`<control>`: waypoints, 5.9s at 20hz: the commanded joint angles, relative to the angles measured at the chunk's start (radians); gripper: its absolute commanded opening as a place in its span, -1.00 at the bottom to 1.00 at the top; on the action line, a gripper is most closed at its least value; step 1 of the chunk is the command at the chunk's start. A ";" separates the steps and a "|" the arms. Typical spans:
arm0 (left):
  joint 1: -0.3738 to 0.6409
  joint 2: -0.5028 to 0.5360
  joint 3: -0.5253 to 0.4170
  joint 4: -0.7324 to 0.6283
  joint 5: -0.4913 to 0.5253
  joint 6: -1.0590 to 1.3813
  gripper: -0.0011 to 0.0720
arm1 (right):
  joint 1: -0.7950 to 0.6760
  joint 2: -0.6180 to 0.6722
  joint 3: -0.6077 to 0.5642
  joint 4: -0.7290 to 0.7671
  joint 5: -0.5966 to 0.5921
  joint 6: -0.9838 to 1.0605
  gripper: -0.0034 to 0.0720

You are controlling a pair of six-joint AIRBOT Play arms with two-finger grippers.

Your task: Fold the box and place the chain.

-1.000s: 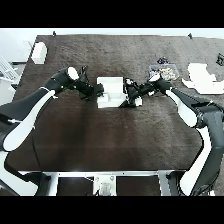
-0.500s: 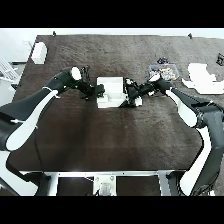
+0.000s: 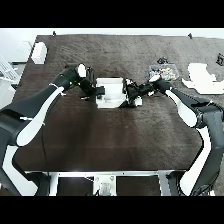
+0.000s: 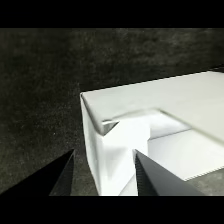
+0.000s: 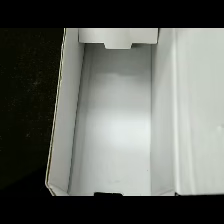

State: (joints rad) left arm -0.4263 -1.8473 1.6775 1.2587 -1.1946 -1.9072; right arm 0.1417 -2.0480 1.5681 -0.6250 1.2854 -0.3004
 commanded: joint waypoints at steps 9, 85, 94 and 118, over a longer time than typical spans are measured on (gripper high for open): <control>-0.016 -0.164 0.239 0.071 -0.229 -0.031 0.17 | 0.000 0.000 0.000 0.000 -0.002 0.002 0.45; 0.261 -0.057 -0.232 -0.674 0.113 2.196 1.00 | 0.000 0.000 0.000 0.000 -0.002 0.002 0.45; 0.262 -0.057 -0.232 -0.673 0.080 2.213 1.00 | 0.000 0.000 0.000 0.000 -0.002 0.002 0.45; 0.264 -0.104 -0.232 -0.806 0.050 2.239 1.00 | 0.000 0.000 0.000 0.000 -0.002 0.002 0.45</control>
State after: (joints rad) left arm -0.1543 -1.9263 1.4452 0.4988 -1.1576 0.3229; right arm 0.1410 -2.0480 1.5681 -0.6250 1.2827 -0.2985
